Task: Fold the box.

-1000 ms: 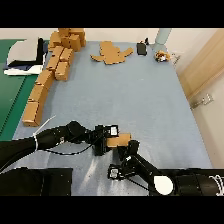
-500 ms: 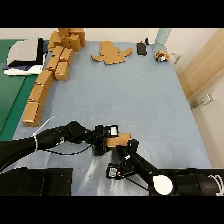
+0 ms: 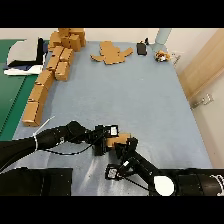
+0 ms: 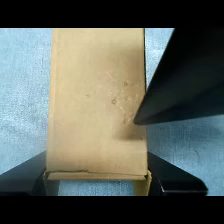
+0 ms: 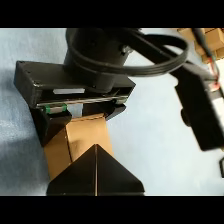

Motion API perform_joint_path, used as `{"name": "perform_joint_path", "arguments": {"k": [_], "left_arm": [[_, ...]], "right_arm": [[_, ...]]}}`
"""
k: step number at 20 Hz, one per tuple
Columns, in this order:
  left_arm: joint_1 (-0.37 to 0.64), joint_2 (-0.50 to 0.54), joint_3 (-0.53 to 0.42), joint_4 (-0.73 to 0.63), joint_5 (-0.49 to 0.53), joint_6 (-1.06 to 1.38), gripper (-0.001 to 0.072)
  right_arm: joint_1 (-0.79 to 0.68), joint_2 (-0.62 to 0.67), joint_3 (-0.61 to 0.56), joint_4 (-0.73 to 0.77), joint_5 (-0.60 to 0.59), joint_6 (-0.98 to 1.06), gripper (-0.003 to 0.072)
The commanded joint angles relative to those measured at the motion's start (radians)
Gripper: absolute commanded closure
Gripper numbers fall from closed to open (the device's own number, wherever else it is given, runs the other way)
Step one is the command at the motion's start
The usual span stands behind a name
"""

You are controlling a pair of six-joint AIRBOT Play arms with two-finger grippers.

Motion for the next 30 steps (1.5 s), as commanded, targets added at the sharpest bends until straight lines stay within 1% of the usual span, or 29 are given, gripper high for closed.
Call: {"name": "perform_joint_path", "arguments": {"k": [1,13,19,23,26,30], "left_arm": [[0.000,0.001,0.000,0.000,0.000,0.000,0.0194],[0.000,0.001,0.000,0.000,0.000,0.000,0.0194],[0.001,0.001,0.000,0.000,0.000,0.000,0.0194],[0.001,0.001,0.000,0.000,0.000,0.000,0.0194],[0.000,0.001,0.000,0.000,0.000,0.000,0.0194],[0.000,0.001,0.000,0.000,0.000,0.000,0.0194]], "right_arm": [[0.000,-0.003,0.001,0.009,0.044,0.027,0.0681],[0.000,-0.079,0.002,-0.001,0.068,0.084,0.0681],[0.000,-0.061,0.008,-0.039,0.062,0.086,0.0681],[-0.003,-0.063,0.010,-0.033,0.045,0.086,0.0681],[-0.036,-0.082,0.010,-0.038,0.067,0.086,0.0681],[-0.036,-0.079,0.011,-0.036,0.094,0.087,0.0681]]}}
